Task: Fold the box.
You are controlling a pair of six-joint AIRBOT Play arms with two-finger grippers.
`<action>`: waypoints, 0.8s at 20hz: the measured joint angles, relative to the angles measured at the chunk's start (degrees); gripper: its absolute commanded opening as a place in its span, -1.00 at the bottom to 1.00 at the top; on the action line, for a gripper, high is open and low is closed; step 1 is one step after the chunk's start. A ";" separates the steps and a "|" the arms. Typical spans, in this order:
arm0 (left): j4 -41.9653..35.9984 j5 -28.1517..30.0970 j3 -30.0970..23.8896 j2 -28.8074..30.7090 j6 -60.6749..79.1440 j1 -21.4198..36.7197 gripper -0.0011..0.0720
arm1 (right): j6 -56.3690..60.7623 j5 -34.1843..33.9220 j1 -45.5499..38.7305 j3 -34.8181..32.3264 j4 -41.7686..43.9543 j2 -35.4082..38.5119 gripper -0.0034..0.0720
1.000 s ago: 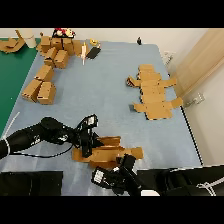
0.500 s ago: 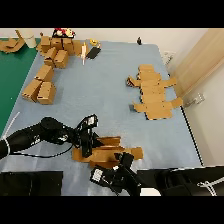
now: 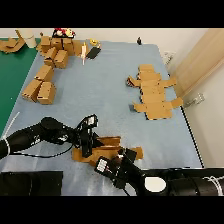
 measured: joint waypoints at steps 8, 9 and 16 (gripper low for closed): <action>-0.02 0.00 0.02 0.00 0.00 -0.02 -0.93 | -3.69 -0.59 -0.87 -3.41 -1.33 6.19 0.99; -0.02 -0.02 0.00 0.00 0.00 0.00 -0.93 | -3.76 -0.02 -1.29 -3.78 -1.46 6.43 0.99; 0.00 0.00 0.02 0.00 0.00 0.00 -0.93 | -8.74 3.43 3.23 -4.70 4.94 8.94 0.99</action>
